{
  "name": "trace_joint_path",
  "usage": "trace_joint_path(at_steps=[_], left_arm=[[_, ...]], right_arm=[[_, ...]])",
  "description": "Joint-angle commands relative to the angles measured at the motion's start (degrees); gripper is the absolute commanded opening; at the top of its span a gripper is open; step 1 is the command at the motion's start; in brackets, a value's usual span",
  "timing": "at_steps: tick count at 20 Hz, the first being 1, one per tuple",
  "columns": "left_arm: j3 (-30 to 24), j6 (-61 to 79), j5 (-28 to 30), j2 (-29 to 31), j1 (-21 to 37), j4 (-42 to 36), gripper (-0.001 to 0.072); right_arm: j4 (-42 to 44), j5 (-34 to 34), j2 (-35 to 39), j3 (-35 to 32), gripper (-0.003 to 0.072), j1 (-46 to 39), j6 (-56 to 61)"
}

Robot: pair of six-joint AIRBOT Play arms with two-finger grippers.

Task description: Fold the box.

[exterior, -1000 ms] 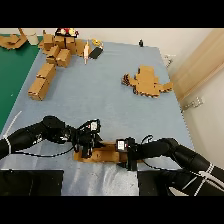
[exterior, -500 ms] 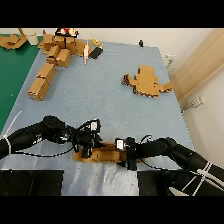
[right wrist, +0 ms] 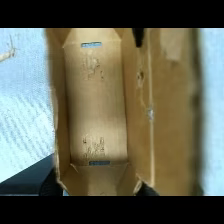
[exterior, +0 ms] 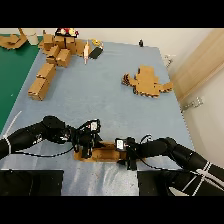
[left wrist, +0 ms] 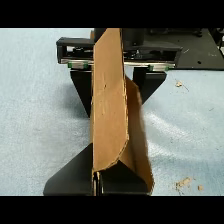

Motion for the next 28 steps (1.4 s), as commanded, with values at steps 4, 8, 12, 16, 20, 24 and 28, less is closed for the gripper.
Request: trace_joint_path(at_steps=[4,8,12,16,20,24,28], left_arm=[[0.0,0.0,0.0,0.0,0.0,0.0,0.0012],[0.0,0.0,0.0,0.0,0.0,0.0,0.0012],[0.0,0.0,0.0,0.0,0.0,0.0,0.0012],[0.2,0.0,1.6,0.0,0.2,0.0,0.0012],[0.2,0.0,1.6,0.0,0.2,0.0,0.0012],[0.3,0.2,2.3,0.0,0.2,0.0,0.0012],[0.3,0.0,3.2,0.0,0.2,0.0,0.0012]], right_arm=[[-0.6,-0.4,0.0,0.0,0.0519,0.1,0.0],[-0.5,-0.4,0.0,0.0,0.0518,0.5,0.0],[-0.4,-0.3,0.0,0.0,0.0518,0.5,0.0],[-0.4,-0.4,0.0,0.0,0.0519,0.5,0.0],[-0.4,-0.4,0.0,0.0,0.0519,0.5,0.0],[-0.4,-0.4,0.0,0.0,0.0519,0.5,0.0],[-0.4,-0.4,0.0,0.0,0.0518,0.5,0.0]])
